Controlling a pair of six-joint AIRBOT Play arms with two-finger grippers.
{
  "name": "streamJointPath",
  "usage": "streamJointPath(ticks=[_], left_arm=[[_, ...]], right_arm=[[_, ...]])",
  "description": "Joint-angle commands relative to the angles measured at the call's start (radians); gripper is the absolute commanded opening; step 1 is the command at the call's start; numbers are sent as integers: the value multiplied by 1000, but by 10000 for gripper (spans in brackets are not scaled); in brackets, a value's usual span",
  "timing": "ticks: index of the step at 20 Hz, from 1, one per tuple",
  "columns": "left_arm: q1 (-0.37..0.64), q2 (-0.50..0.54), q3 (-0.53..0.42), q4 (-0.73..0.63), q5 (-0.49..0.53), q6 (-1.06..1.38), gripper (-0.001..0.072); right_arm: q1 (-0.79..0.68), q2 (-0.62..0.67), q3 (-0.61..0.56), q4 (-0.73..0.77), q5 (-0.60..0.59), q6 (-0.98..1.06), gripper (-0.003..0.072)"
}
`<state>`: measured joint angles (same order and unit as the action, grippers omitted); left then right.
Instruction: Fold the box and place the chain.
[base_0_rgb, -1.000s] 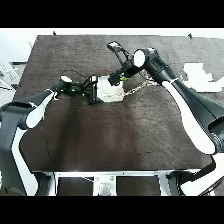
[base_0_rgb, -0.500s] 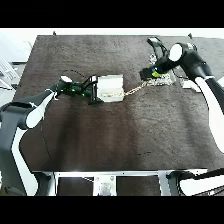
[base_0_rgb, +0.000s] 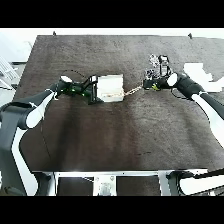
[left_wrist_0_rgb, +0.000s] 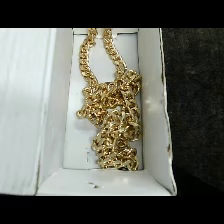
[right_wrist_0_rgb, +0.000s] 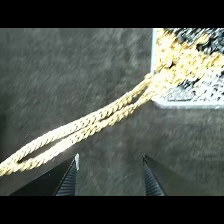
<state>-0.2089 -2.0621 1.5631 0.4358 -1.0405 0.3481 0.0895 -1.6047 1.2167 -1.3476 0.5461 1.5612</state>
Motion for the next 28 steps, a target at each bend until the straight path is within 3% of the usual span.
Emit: streamJointPath(ticks=[1, 6, 8, 12, 15, 17, 18, 24, 28], left_arm=[[0, 1, 0, 0, 0, 0, 412], [0, 1, 0, 0, 0, 0, 412], [0, 1, 0, 0, 0, 0, 412], [0, 1, 0, 0, 0, 0, 412], [0, 1, 0, 0, 0, 0, 412], [0, 1, 0, 0, 0, 0, 412], [0, 1, 0, 0, 0, 0, 412], [0, 1, 0, 0, 0, 0, 412], [0, 1, 0, 0, 0, 0, 412]], right_arm=[[-6, -32, -32, 53, -168, 12, 492], [2, -111, -32, 170, -251, 8, 488], [9, -134, -28, 215, -321, -2, 416], [20, -196, 32, 253, -330, -2, 415], [22, -227, 79, 256, -336, -2, 349], [21, -226, 80, 254, -336, -3, 54], [19, -218, 80, 246, -335, -3, 8], [24, -32, 78, 202, -209, -2, 6], [64, 126, 78, 135, -185, -2, 5]])
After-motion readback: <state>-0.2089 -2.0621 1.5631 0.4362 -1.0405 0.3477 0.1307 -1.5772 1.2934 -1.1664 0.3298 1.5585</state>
